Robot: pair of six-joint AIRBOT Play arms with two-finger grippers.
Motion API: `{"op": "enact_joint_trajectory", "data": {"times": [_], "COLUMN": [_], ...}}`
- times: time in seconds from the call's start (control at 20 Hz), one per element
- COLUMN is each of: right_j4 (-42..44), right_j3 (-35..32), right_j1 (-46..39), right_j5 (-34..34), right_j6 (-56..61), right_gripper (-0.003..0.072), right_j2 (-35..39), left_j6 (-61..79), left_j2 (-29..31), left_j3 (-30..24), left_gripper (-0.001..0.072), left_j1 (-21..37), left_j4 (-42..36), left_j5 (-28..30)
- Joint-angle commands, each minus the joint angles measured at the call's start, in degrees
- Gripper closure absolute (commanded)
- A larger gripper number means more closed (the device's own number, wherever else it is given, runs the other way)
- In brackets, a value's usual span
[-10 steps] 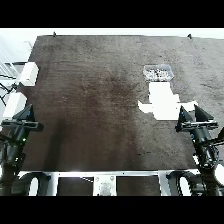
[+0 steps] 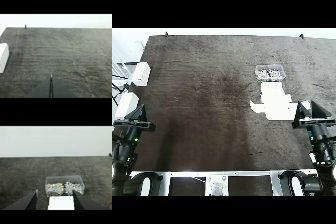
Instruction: Fold the box and place the chain.
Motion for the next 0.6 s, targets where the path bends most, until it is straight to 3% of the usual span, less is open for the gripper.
{"op": "enact_joint_trajectory", "data": {"times": [0.0,0.15,0.2,0.4,0.45,0.55], "right_j4": [0.0,0.0,-1.8,-30.5,-32.9,-35.8], "right_j3": [7.7,18.4,22.4,41.6,46.3,54.1], "right_j1": [-2.4,-9.1,-13.3,-31.9,-35.8,-41.6], "right_j5": [-2.4,5.1,11.0,45.5,52.0,58.4], "right_j6": [4.5,5.1,8.4,31.3,31.6,33.7], "right_gripper": [0.0173,0.0172,0.0172,0.0143,0.0143,0.0142], "right_j2": [-12.2,-32.2,-39.6,-62.8,-66.6,-71.6], "left_j6": [0.0,0.0,0.0,0.0,0.0,0.0], "left_j2": [0.0,0.0,0.0,0.0,0.0,0.0], "left_j3": [0.0,0.0,0.0,0.0,0.0,0.0], "left_gripper": [0.0688,0.0688,0.0688,0.0688,0.0688,0.0688], "left_j1": [0.0,0.0,0.0,0.0,0.0,0.0], "left_j4": [0.0,0.0,0.0,0.0,0.0,0.0], "left_j5": [0.0,0.0,0.0,0.1,0.0,0.0]}}
